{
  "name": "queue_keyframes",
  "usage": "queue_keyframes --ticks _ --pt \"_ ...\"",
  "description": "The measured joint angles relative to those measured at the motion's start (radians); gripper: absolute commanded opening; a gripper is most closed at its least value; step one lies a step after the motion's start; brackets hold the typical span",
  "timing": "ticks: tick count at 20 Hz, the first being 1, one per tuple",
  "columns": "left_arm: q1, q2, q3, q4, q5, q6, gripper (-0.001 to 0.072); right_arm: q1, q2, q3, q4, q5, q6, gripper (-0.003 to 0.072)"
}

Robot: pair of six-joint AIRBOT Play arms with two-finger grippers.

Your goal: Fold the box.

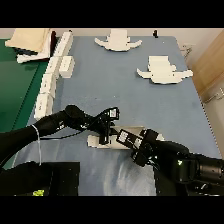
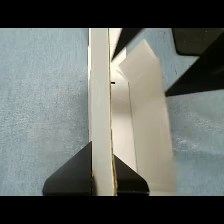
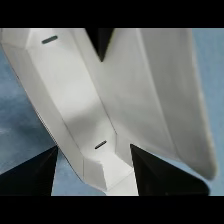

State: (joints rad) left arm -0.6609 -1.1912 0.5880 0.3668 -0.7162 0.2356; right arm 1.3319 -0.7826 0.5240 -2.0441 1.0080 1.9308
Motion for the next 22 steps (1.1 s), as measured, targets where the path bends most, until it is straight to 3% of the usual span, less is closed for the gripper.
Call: queue_keyframes --ticks 15,18,22 --pt "0.000 0.000 0.000 0.000 0.000 0.000 0.0018 -0.036 -0.056 0.002 -0.013 0.050 0.230 0.0718" --pt "0.000 0.000 0.000 0.000 0.001 0.000 0.0017 -0.119 -0.052 0.002 0.032 0.025 0.140 0.0718" --pt "0.000 0.000 0.000 0.000 0.002 0.000 0.0018 -0.287 -0.039 0.002 0.176 -0.060 -0.166 0.0718"
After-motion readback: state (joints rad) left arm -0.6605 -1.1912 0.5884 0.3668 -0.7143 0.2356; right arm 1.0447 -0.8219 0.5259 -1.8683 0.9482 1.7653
